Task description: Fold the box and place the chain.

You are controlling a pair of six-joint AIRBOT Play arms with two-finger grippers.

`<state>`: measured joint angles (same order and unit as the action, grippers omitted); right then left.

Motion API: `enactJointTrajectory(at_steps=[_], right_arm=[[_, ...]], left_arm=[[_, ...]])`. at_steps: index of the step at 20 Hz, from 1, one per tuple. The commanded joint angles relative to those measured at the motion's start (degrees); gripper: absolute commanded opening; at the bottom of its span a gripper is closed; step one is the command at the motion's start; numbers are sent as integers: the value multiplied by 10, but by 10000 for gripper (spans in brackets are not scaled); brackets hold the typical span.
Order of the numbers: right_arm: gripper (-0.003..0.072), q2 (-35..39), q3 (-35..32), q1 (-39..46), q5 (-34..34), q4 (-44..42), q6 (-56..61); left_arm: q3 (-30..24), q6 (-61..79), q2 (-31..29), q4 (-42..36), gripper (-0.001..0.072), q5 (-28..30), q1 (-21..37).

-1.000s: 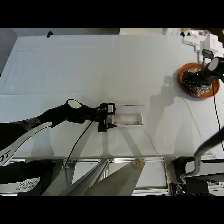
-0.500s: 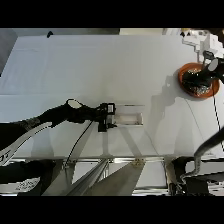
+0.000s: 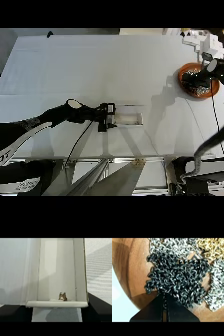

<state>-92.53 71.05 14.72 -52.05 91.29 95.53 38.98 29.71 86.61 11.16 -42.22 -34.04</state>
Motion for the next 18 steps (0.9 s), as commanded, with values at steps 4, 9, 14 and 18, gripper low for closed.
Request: enactJointTrajectory(at_steps=[4,9,14,18], right_arm=[[15,89,0,0,-50,0,-61],[15,205,0,0,-117,0,-103],[15,268,0,0,-199,-73,-149],[15,315,0,0,-237,-128,-166]], left_arm=[[0,0,0,0,254,0,0],[0,0,0,0,254,0,0],[0,0,0,0,254,0,0],[0,0,0,0,253,0,0]])
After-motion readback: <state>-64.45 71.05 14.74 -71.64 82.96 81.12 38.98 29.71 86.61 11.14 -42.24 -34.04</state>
